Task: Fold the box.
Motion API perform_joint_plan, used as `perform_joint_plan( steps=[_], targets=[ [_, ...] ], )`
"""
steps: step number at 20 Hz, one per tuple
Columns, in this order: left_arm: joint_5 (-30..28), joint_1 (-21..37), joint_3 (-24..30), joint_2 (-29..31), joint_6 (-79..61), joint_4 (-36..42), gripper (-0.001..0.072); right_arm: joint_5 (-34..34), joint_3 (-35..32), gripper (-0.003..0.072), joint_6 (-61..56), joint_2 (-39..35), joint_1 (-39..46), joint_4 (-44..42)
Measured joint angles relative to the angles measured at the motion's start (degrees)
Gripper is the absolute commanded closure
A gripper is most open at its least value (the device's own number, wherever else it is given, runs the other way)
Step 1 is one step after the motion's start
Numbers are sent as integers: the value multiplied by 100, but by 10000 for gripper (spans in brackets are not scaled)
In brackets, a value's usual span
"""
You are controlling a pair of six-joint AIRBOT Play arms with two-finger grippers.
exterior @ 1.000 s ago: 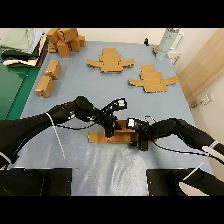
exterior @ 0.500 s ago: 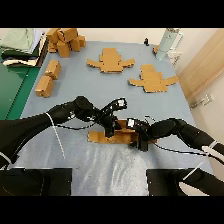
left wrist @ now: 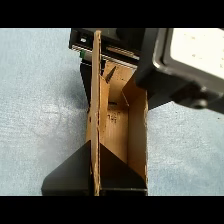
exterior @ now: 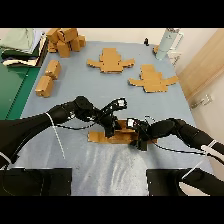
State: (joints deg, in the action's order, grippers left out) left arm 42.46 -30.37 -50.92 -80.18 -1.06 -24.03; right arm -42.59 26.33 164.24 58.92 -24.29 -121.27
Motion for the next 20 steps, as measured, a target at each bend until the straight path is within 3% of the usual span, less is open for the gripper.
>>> perform_joint_plan(
  steps=[6, 7, 8, 20],
  targets=[
    [0, 0, 0, 0, 0, 0, 695, 11, -2, 161, -46, -31, -2, 22],
    [-2, 0, 0, 0, 0, 0, 695, 11, -4, 115, -61, -55, -2, 28],
    [-13, 0, 0, 0, 0, 7, 695, 17, -4, -29, -76, -83, 0, 44],
    [-2, 0, -2, 0, 0, 2, 695, -129, -4, -16, -374, -260, 0, 15]
  ],
)
